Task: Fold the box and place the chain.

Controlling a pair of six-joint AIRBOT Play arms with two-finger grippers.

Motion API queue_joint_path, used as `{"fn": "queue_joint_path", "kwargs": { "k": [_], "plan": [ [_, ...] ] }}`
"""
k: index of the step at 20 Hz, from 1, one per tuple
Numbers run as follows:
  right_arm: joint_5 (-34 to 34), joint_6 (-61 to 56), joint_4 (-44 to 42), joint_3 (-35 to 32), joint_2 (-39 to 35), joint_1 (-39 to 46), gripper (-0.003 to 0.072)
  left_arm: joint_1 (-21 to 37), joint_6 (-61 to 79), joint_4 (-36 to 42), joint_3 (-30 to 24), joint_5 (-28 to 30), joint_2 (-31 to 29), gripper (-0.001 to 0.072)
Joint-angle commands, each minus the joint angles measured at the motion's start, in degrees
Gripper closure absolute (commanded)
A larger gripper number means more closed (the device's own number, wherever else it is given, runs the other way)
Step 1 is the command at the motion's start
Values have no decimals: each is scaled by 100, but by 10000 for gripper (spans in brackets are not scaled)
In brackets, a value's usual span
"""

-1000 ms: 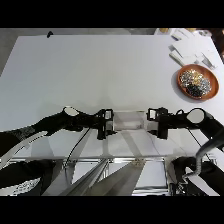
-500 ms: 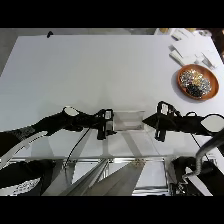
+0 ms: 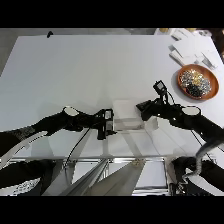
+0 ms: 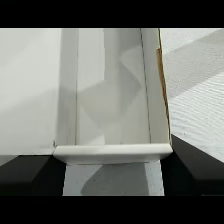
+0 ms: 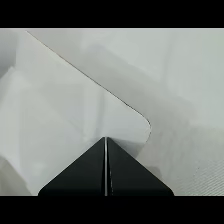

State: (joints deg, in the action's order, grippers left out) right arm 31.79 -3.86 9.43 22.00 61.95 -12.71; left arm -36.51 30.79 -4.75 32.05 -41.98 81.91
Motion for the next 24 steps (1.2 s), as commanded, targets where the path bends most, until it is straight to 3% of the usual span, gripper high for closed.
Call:
{"fn": "queue_joint_path", "kwargs": {
  "k": [1, 3, 4, 6, 8, 12, 14, 15, 16, 17, 18, 19, 24],
  "plan": [
    [-26, -275, 138, 9, 72, -2, 672, -2, 4, -4, 2, 0, -2, 639],
    [282, -909, 953, 201, -293, 0, 673, -2, 4, -4, 2, -2, -2, 639],
    [573, -1504, 1801, 444, -463, 57, 673, -2, 4, -4, 2, -2, -2, 639],
    [1679, -2500, 3279, 1091, -577, 448, 673, -2, 4, -4, 2, -2, -2, 639],
    [2437, -2520, 3757, 1547, -568, 850, 673, -2, 4, -2, 2, -4, -2, 639],
    [4024, 1071, 4129, 1611, -485, 931, 673, -2, 4, -4, 2, -7, -2, 639],
    [4083, 1355, 4454, 1606, -326, 811, 670, -2, 4, -4, 2, -9, -2, 639],
    [4079, 1360, 4555, 1606, -205, 743, 628, -2, 4, -2, 2, -7, -2, 639],
    [4033, 1360, 4629, 1606, -59, 662, 506, -2, 4, -4, 2, -7, -2, 639],
    [3974, 1362, 4664, 1606, 83, 586, 448, -2, 4, -4, 2, -7, -2, 639],
    [3906, 1360, 4730, 1604, 170, 511, 488, -2, 4, -4, 2, -7, -2, 639],
    [3832, 1362, 4780, 1582, 221, 435, 579, -2, 4, -4, 2, -7, -2, 639],
    [3292, 1663, 4758, 1139, 260, 343, 592, -2, 2, -4, 2, -9, -2, 639]
  ]
}}
